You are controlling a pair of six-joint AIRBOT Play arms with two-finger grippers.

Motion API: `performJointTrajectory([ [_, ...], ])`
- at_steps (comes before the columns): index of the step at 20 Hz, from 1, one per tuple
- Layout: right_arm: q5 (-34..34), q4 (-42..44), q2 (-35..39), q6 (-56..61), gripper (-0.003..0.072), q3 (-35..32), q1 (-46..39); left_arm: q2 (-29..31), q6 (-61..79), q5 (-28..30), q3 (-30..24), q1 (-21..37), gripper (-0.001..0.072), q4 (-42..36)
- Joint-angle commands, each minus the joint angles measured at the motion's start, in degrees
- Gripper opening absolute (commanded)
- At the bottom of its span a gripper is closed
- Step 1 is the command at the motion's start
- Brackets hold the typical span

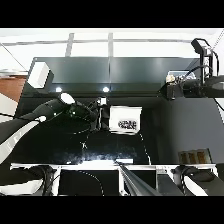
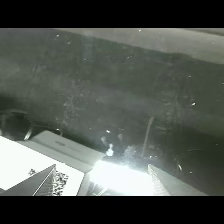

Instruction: Fold the box and place the chain.

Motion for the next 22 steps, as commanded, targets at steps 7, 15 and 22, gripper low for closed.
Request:
performJointTrajectory([
  [7, -7.2, 1.3, -9.2, -3.3, 0.0705, 0.0, 5.2, 2.1, -4.3, 4.4, -0.4, 1.3, 0.0347, 5.4],
  [15, -10.9, 5.5, -17.8, -26.6, 0.0704, 0.0, 9.8, 3.5, 0.1, 6.4, -3.6, 1.8, 0.0347, 4.8],
  [22, -10.7, 14.0, -19.1, -36.7, 0.0704, 0.0, 11.0, 4.0, 0.0, 5.9, -3.5, 1.8, 0.0347, 5.2],
])
